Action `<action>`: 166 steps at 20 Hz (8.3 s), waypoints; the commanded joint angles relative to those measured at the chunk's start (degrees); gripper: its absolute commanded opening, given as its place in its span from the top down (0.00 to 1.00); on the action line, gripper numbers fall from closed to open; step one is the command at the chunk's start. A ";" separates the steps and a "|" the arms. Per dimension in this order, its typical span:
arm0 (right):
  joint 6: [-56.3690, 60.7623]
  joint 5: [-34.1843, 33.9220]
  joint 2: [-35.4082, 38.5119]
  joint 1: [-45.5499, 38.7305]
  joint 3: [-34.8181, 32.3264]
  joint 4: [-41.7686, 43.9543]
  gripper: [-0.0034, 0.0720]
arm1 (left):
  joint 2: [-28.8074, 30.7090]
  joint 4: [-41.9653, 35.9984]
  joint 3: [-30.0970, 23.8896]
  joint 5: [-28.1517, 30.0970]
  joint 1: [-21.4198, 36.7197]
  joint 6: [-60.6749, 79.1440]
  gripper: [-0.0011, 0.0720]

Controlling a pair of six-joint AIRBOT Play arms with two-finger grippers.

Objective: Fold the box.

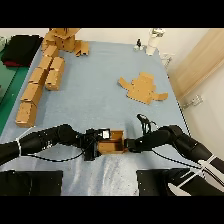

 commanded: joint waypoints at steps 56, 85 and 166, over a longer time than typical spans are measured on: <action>31.67 -21.38 -25.77 23.12 29.16 -26.36 0.38 | -0.02 0.00 0.00 0.02 0.00 0.02 0.34; 32.41 -34.82 -10.93 22.71 29.66 -30.80 0.69 | -0.02 0.00 0.00 0.02 0.00 0.02 0.34; -69.37 19.67 11.17 27.76 -0.44 -17.88 0.77 | -0.02 0.00 0.00 -0.04 -0.07 0.02 0.34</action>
